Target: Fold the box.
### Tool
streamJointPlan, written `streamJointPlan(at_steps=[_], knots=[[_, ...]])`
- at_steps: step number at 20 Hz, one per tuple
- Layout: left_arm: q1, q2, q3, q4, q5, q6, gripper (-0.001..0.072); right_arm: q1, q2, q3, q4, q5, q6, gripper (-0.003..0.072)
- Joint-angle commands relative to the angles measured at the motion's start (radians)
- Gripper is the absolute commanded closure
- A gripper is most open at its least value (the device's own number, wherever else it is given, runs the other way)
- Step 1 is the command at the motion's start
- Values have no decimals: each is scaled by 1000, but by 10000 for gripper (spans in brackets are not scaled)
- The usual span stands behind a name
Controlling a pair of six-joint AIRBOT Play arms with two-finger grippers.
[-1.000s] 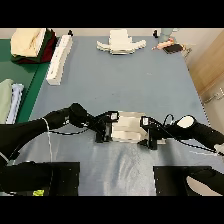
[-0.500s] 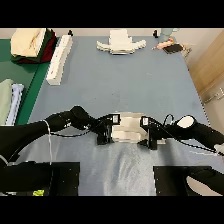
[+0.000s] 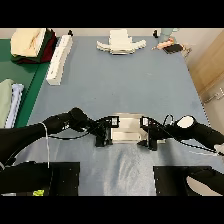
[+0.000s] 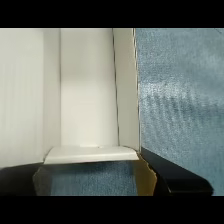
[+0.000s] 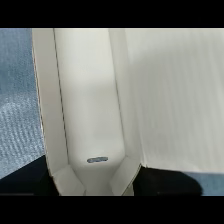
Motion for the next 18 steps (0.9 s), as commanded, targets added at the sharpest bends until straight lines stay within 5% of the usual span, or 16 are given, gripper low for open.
streamJointPlan(at_steps=[1,11,13,18], knots=[[-23,2,-3,-5,45,-3,58,0,-1,1,1,-1,1,159],[-42,6,-10,3,85,-23,64,0,-1,1,1,-2,1,159],[-42,5,-10,3,87,-24,247,0,-1,1,1,-2,1,159],[-45,7,-13,6,77,-24,245,0,0,1,0,-1,1,159]])
